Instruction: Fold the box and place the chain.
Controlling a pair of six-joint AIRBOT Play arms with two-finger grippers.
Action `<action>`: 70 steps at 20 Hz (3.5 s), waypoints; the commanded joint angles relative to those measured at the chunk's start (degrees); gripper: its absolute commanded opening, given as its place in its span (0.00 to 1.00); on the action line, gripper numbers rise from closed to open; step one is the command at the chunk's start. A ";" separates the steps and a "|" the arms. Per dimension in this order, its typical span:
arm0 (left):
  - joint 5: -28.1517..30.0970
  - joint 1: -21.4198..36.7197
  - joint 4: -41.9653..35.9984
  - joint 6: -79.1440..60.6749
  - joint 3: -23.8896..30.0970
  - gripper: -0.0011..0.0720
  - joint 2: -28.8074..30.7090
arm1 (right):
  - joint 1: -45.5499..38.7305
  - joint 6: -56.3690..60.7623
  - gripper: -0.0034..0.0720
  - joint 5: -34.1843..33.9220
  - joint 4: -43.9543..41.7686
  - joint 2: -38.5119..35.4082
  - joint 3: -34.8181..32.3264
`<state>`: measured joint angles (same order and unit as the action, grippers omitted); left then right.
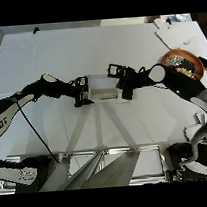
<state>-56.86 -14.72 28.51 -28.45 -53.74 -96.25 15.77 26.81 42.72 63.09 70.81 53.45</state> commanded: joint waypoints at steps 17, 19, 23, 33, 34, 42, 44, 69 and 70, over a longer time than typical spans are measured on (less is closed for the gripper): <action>0.02 0.00 0.00 0.00 -0.02 0.31 0.00 | -15.37 36.06 0.05 5.64 -14.64 5.35 -11.78; 0.04 0.00 -0.02 0.00 -0.02 0.31 0.00 | -15.37 31.41 0.05 6.16 -21.57 6.29 -11.78; 0.02 0.00 0.00 0.00 -0.02 0.31 0.00 | -15.37 28.37 0.06 6.58 -28.63 6.27 -11.78; 0.04 0.00 -0.02 0.00 -0.02 0.31 0.00 | -14.58 27.78 0.53 9.14 -36.37 6.23 -11.78; 0.02 0.00 0.00 0.00 -0.02 0.31 0.00 | -13.84 26.95 0.54 9.07 -36.41 6.23 -11.76; 0.04 0.00 0.00 0.00 -0.02 0.31 0.00 | -8.74 26.91 0.77 4.33 -36.41 6.23 -11.65; 0.02 0.00 0.00 0.00 -0.02 0.31 0.00 | -7.85 26.93 0.77 3.76 -36.41 6.23 -11.56; 0.04 0.00 0.00 0.00 -0.02 0.31 0.00 | 1.27 59.30 0.70 -11.67 -7.54 6.23 -7.96; 0.04 0.00 0.00 0.00 -0.02 0.31 0.00 | 1.55 61.18 0.70 -11.41 -5.68 6.25 -6.93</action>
<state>-56.84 -14.72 28.51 -28.42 -53.74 -96.25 16.78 83.55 31.40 52.05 77.01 44.62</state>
